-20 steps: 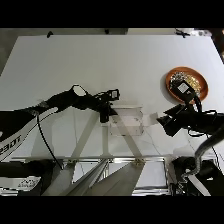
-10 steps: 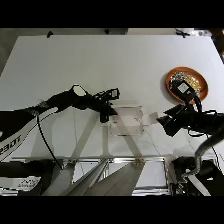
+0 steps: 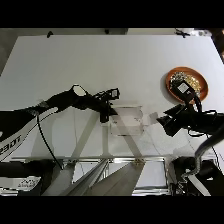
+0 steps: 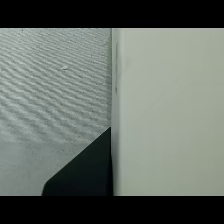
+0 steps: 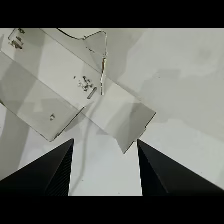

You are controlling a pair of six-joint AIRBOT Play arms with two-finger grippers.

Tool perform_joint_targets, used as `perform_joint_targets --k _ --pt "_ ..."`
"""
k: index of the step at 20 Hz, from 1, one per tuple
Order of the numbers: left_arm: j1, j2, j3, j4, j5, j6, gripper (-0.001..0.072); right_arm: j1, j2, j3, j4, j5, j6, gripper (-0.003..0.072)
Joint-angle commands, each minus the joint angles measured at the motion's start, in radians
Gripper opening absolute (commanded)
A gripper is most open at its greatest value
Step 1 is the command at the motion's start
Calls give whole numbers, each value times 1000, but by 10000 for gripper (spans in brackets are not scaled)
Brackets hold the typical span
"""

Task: Fold the box and place the chain.

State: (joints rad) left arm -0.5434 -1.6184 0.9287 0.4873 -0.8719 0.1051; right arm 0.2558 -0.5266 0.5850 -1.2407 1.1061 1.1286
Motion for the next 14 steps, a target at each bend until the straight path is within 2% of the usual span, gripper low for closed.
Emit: perform_joint_targets --k 1,5,9,14 --pt "0 0 0 0 -2 -13 6 1 1 0 0 0 0 434" --pt "0 1 5 24 9 -24 5 1 1 0 0 0 0 434" --pt "0 1 48 170 -4 -136 4 1 1 0 0 -5 -1 434" --pt "0 1 50 180 -16 -109 5 1 1 0 0 -26 -1 434"
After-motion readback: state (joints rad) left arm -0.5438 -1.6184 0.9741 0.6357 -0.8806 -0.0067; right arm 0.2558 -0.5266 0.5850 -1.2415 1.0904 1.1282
